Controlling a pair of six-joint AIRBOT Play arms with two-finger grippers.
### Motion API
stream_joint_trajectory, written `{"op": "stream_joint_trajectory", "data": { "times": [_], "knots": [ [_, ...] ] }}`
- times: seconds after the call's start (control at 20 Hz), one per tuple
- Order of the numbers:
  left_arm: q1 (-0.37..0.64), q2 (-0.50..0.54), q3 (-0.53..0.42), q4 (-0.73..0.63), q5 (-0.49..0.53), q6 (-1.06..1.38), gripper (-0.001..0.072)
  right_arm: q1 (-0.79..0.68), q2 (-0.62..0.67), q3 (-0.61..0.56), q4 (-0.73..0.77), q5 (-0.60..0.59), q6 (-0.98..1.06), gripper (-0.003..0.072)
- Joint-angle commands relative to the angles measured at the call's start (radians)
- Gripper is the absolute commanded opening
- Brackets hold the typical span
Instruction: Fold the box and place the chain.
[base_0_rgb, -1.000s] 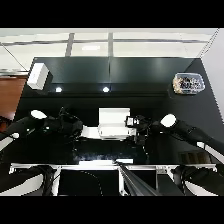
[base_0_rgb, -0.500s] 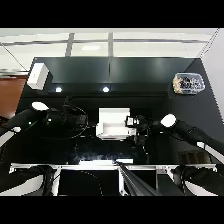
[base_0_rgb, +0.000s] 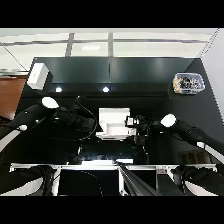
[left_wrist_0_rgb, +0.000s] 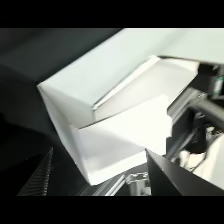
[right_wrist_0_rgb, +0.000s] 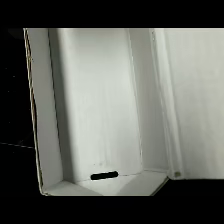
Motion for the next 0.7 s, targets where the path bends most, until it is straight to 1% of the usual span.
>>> {"op": "stream_joint_trajectory", "data": {
  "times": [0.0, 0.15, 0.3, 0.5, 0.6, 0.65],
  "knots": [
    [-0.115, 0.001, 0.060, 0.170, 0.051, -0.174, 0.0626, 0.001, -0.001, 0.000, 0.000, 0.000, 0.001, 0.0227],
    [-0.199, 0.001, 0.121, 0.325, 0.082, -0.340, 0.0626, 0.001, -0.001, 0.000, 0.000, 0.000, 0.001, 0.0227],
    [-0.261, 0.000, 0.172, 0.425, 0.092, -0.486, 0.0626, 0.001, -0.001, 0.000, 0.000, 0.000, 0.001, 0.0226],
    [-0.267, 0.000, 0.193, 0.437, 0.080, -0.571, 0.0625, 0.001, -0.001, 0.000, 0.000, 0.000, 0.000, 0.0227],
    [-0.267, 0.000, 0.193, 0.437, 0.077, -0.602, 0.0615, 0.001, -0.001, 0.000, 0.000, 0.000, 0.001, 0.0226],
    [-0.267, 0.000, 0.193, 0.437, 0.078, -0.620, 0.0597, 0.001, -0.001, 0.000, 0.000, 0.000, 0.001, 0.0227]
  ]
}}
